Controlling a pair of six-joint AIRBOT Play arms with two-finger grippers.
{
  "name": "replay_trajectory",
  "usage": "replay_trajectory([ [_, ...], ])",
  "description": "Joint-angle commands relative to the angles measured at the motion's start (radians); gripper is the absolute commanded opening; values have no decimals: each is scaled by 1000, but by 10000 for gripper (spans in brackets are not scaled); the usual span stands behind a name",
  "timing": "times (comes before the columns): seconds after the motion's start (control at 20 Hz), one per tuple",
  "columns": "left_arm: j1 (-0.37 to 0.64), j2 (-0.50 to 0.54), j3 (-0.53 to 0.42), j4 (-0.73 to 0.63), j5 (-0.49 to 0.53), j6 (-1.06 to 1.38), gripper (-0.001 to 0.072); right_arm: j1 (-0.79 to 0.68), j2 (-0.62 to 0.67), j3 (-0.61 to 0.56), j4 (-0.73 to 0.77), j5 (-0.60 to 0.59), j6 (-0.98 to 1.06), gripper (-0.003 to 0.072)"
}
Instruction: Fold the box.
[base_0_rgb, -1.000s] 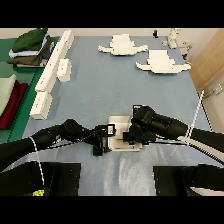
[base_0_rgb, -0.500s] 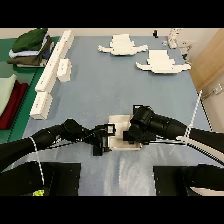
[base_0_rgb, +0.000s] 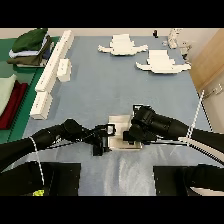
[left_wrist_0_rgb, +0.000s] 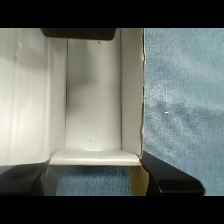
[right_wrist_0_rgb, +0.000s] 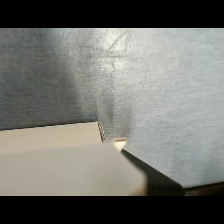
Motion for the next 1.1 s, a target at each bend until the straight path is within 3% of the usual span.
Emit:
replay_trajectory([
  [0.0, 0, 0, 1, 0, 0, 0, 511, 0, 1, -19, 14, 1, 0, 284],
  [0.1, 0, 0, 0, 0, 0, 0, 511, 0, 1, -37, 27, 2, 0, 220],
  [0.15, 0, 0, 1, 0, 0, 0, 511, 0, 1, -38, 27, 6, 0, 36],
  [0.2, 0, 0, 0, 0, 0, 0, 511, 0, 1, -38, 31, 20, -2, 4],
  [0.35, 0, 0, 1, 0, 0, 0, 511, 0, 1, -38, 39, 66, -8, 10],
  [0.45, 0, 0, 0, 0, 0, 0, 511, 0, 2, -38, 42, 58, -8, 486],
  [0.75, 0, 0, 0, 0, 0, 0, 511, -3, 62, 0, 47, 4, -14, 506],
  [1.05, 0, 0, 0, 0, 0, 0, 511, -46, 269, 68, -116, -264, -16, 506],
])
